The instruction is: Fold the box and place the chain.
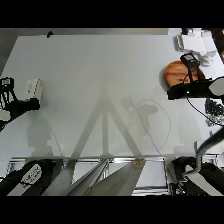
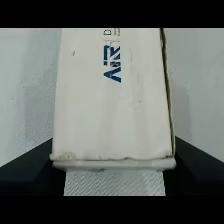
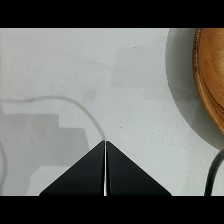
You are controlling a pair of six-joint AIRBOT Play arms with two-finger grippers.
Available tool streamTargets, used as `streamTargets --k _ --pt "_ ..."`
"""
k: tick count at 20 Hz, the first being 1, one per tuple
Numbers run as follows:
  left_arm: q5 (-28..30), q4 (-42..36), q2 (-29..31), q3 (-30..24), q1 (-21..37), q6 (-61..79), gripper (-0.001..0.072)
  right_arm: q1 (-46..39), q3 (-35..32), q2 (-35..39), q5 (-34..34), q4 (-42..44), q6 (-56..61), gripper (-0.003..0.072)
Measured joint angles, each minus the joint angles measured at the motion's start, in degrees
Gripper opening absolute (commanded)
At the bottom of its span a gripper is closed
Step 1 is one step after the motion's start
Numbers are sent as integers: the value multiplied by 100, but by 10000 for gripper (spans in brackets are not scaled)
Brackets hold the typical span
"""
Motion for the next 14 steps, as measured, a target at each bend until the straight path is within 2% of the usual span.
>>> streamTargets --k 2,3,8,13,14 --pt "-7 59 -4 -28 0 0 596 0 -2 0 -2 2 0 13" --pt "-46 76 -9 -37 0 0 715 0 0 0 0 2 0 13" --pt "-280 111 214 -52 0 0 700 0 -2 0 0 0 0 13" --pt "-673 326 1207 -26 2 -7 692 0 -2 0 0 0 0 13" --pt "-791 372 1475 17 2 -46 670 0 -2 0 -2 2 0 13"
